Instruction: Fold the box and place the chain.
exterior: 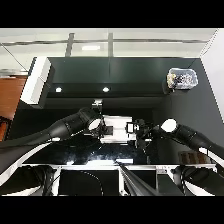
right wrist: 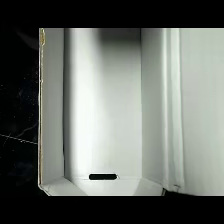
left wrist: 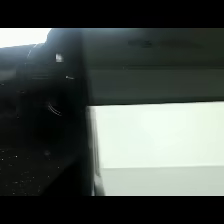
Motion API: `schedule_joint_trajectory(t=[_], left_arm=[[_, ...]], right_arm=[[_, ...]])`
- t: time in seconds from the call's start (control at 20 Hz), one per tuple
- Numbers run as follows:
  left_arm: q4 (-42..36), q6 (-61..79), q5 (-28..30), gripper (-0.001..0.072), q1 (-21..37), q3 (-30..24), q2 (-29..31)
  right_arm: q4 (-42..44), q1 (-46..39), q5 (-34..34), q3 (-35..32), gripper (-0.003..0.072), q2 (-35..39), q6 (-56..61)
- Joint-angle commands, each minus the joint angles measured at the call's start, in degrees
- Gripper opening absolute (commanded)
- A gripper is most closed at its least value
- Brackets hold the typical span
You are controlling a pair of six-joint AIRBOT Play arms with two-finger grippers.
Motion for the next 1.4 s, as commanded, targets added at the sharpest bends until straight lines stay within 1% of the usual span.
schedule_joint_trajectory(t=[0.0, 0.05, 0.1, 0.15, 0.3, 0.45, 0.55, 0.95, 1.0, 1.05, 1.1, 1.2, 1.35], left_arm=[[-0.2, 0.4, 1.9, 0.0023, 0.0, 0.0, 0.0], [-0.2, 0.4, 1.6, 0.0023, 0.0, 0.0, 0.0], [-0.2, 0.4, 1.2, 0.0024, 0.0, 0.0, 0.0], [-0.5, 0.4, 0.5, 0.0023, 0.0, 0.0, 0.0], [-0.4, 0.4, -2.1, 0.0023, 0.1, 0.0, 0.0], [-0.4, 0.4, -2.0, 0.0023, 0.1, 0.0, 0.0], [-0.2, 1.0, -2.1, 0.0022, 0.1, 0.0, 0.0], [1.1, 1.7, -2.0, 0.0022, -0.1, 0.0, -0.1], [1.1, 1.7, -1.9, 0.0023, -0.1, 0.0, -0.1], [1.1, 1.7, -1.8, 0.0023, -0.1, 0.0, -0.1], [1.1, 1.8, -1.8, 0.0023, -0.1, 0.0, -0.1], [1.1, 1.8, -1.8, 0.0023, -0.1, 0.0, -0.1], [0.9, 1.8, -1.2, 0.0023, -0.1, 0.0, -0.1]], right_arm=[[0.0, 0.1, 0.1, 0.0, 0.0492, 0.0, -0.1], [0.0, 0.1, 0.0, 0.0, 0.0493, 0.0, -0.1], [0.0, 0.1, 0.1, 0.0, 0.0530, 0.0, 0.8], [0.0, 0.0, -0.1, 0.0, 0.0634, 0.0, 2.2], [-1.2, 0.0, 2.4, 0.0, 0.0634, 1.1, 5.4], [-8.3, 0.0, 5.9, 0.0, 0.0634, 5.7, 11.5], [-13.1, 0.0, 6.4, 0.0, 0.0634, 8.9, 14.6], [-12.4, 2.4, 4.6, -0.1, 0.0633, 9.5, 13.2], [-12.4, 2.8, 4.6, -0.1, 0.0600, 9.3, 13.2], [-12.3, 3.1, 4.6, -0.1, 0.0469, 9.1, 13.3], [-11.4, 3.4, 4.6, -0.1, 0.0413, 8.9, 13.3], [-8.2, 3.5, 3.5, -0.1, 0.0090, 8.5, 13.3], [-1.4, 3.5, 0.9, -0.1, 0.0085, 6.2, 13.2]])
